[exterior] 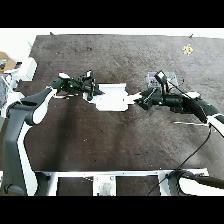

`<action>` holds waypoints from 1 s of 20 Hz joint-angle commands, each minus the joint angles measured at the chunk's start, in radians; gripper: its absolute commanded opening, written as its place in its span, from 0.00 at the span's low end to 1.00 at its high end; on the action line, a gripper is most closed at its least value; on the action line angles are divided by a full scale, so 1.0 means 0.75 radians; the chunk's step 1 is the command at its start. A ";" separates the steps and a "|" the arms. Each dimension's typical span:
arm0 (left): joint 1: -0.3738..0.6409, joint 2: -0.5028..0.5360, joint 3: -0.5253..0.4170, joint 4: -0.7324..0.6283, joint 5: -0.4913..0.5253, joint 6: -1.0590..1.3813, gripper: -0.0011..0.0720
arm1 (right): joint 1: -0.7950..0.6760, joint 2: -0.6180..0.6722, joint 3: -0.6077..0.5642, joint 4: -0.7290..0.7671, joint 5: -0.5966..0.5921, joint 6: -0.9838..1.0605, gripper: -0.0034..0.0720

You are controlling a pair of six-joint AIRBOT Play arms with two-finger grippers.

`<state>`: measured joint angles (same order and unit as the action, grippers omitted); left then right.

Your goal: Fold the box and place the chain.

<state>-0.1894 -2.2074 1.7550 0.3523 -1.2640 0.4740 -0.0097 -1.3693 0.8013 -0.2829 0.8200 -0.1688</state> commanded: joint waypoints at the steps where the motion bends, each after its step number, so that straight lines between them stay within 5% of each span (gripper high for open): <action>1: 0.001 -0.001 -0.001 0.055 0.027 -0.051 0.03 | 0.041 -0.055 0.002 -0.007 0.045 -0.248 0.85; 8: 0.001 -0.001 -0.001 0.048 0.025 -0.053 0.03 | 0.207 -0.141 0.069 -0.050 0.040 -0.429 0.86; 9: 0.001 -0.001 0.000 0.048 0.025 -0.053 0.03 | 0.224 -0.141 0.088 -0.094 0.039 -0.428 0.93; 16: 0.001 -0.001 0.000 0.043 0.025 -0.052 0.03 | 0.304 -0.152 0.132 -0.419 0.013 -0.315 0.92; 20: 0.001 -0.001 0.000 0.043 0.025 -0.052 0.03 | 0.361 -0.217 0.134 -0.435 -0.097 -0.256 0.92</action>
<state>-0.1898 -2.2070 1.7554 0.3843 -1.2461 0.4339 0.2333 -1.5040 0.8986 -0.5701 0.8116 -0.3985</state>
